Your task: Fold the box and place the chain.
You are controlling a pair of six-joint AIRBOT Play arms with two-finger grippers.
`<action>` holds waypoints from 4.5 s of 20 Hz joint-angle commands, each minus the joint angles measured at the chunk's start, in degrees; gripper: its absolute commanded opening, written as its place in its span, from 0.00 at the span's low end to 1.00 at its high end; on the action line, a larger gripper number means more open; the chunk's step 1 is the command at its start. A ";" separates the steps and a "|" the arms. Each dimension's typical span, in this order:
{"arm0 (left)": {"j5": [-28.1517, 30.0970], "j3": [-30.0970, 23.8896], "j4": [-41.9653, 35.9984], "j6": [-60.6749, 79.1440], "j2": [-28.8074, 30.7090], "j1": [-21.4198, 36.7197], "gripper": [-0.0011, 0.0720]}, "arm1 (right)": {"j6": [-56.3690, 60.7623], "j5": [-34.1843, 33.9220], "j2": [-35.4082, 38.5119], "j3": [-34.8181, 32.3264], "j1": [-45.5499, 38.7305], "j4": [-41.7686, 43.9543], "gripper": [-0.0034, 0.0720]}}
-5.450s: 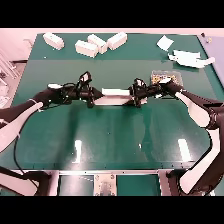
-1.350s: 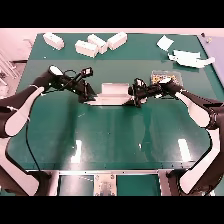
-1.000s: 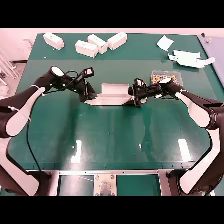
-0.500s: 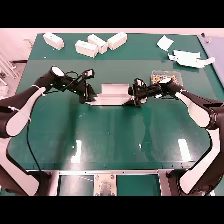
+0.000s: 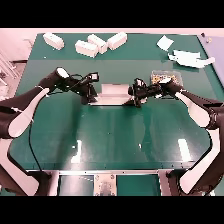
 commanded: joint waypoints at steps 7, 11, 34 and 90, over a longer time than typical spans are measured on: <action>-0.76 0.04 -0.35 0.42 0.00 0.98 0.86 | -0.02 0.02 -0.04 -0.02 0.02 0.00 0.68; -0.87 0.04 -3.58 1.29 0.00 0.57 0.86 | -0.02 0.02 -0.04 -0.02 0.02 0.00 0.68; -2.56 0.02 -4.55 -0.31 -0.02 0.33 0.49 | -0.02 0.02 -0.04 -0.02 0.02 0.00 0.68; -0.24 0.26 3.13 -7.39 -0.02 -0.96 0.42 | -0.02 0.02 -0.04 -0.02 0.02 0.00 0.68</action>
